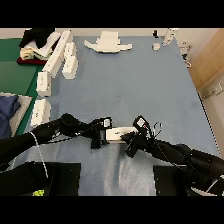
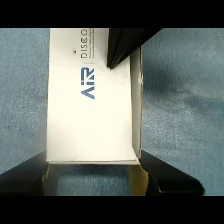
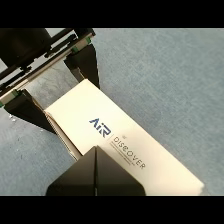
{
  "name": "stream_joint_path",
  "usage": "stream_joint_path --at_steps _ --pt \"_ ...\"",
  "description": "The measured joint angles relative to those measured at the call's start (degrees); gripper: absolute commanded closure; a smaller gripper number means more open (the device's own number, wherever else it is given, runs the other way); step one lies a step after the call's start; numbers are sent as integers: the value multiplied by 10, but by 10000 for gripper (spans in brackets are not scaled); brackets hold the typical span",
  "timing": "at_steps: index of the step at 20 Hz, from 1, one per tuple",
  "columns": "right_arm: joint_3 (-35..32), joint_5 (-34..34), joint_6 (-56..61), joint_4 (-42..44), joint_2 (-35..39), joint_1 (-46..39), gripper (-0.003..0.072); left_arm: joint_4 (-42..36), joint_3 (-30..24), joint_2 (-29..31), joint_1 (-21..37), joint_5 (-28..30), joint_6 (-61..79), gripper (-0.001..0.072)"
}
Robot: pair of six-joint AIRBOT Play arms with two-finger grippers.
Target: Fold the box.
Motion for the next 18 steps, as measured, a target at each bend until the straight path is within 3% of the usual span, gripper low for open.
stream_joint_path --at_steps 12,15,18 --pt "10 0 1 -41 102 -10 682 0 0 0 0 0 0 356" --pt "42 -14 1 -76 97 -42 682 0 0 0 0 0 0 356" --pt "110 -83 1 -124 61 -112 683 0 0 0 0 0 0 356"
